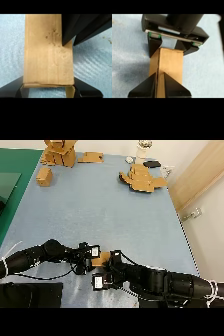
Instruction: Fold the box.
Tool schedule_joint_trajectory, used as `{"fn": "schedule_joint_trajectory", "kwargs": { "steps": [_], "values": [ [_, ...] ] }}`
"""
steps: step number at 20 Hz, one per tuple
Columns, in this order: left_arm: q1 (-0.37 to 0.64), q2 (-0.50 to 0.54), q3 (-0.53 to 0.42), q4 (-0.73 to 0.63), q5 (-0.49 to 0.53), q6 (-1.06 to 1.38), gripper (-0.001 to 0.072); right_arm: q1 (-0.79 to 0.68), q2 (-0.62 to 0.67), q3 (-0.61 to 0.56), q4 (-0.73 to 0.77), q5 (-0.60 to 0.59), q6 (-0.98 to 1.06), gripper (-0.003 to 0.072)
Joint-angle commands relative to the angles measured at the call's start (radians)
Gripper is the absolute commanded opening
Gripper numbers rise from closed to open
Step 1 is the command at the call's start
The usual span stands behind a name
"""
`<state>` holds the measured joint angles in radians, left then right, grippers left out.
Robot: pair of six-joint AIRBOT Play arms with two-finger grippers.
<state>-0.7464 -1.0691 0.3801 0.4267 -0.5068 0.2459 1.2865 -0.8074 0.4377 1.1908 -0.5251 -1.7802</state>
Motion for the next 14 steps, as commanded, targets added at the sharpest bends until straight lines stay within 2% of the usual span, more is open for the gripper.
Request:
{"fn": "schedule_joint_trajectory", "kwargs": {
  "steps": [1, 2, 7, 10, 11, 12, 13, 14],
  "values": [
    [0.000, 0.001, 0.001, 0.000, 0.000, 0.000, 0.0540, 0.000, -0.012, 0.000, 0.010, -0.010, 0.000, 0.0229],
    [0.000, 0.001, 0.001, 0.000, 0.000, 0.000, 0.0540, 0.000, -0.005, 0.002, 0.010, -0.010, 0.000, 0.0341],
    [0.000, 0.001, 0.001, 0.000, 0.000, 0.000, 0.0540, -0.001, 0.102, 0.045, 0.032, -0.082, 0.011, 0.0353],
    [0.000, 0.001, 0.001, 0.000, 0.000, 0.000, 0.0540, -0.002, 0.169, 0.072, 0.110, -0.196, 0.235, 0.0352],
    [0.000, 0.001, 0.001, 0.000, 0.000, 0.000, 0.0540, -0.006, 0.187, 0.072, 0.145, -0.232, 0.395, 0.0289],
    [0.000, 0.001, 0.001, 0.000, 0.001, 0.000, 0.0541, -0.012, 0.196, 0.072, 0.180, -0.266, 0.570, 0.0104],
    [0.000, 0.001, 0.001, 0.000, 0.000, 0.000, 0.0540, -0.014, 0.197, 0.065, 0.209, -0.278, 0.756, 0.0001],
    [0.000, 0.001, 0.001, 0.000, 0.001, 0.000, 0.0540, -0.014, 0.197, 0.051, 0.240, -0.275, 0.896, 0.0001]
  ]
}}
